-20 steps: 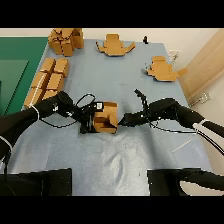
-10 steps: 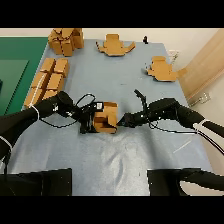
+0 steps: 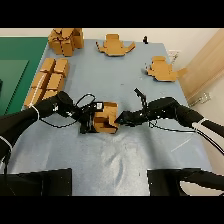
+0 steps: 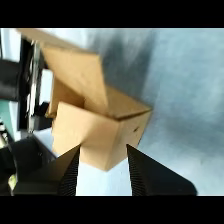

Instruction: Fold the box.

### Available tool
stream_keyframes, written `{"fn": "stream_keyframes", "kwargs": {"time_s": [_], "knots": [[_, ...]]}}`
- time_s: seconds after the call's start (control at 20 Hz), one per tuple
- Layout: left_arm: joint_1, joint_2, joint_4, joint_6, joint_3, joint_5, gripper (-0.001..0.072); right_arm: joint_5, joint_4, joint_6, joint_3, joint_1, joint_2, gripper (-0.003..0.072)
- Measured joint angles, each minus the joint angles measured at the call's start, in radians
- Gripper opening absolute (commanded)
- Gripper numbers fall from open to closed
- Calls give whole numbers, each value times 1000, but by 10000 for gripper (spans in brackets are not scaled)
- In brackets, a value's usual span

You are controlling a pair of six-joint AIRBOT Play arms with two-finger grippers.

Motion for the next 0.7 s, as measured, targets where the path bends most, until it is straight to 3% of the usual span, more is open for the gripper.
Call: {"fn": "stream_keyframes", "kwargs": {"time_s": [0.7], "knots": [[0,0,0,0,0,1,19,3,-607,732,267,272,-123,471]]}}
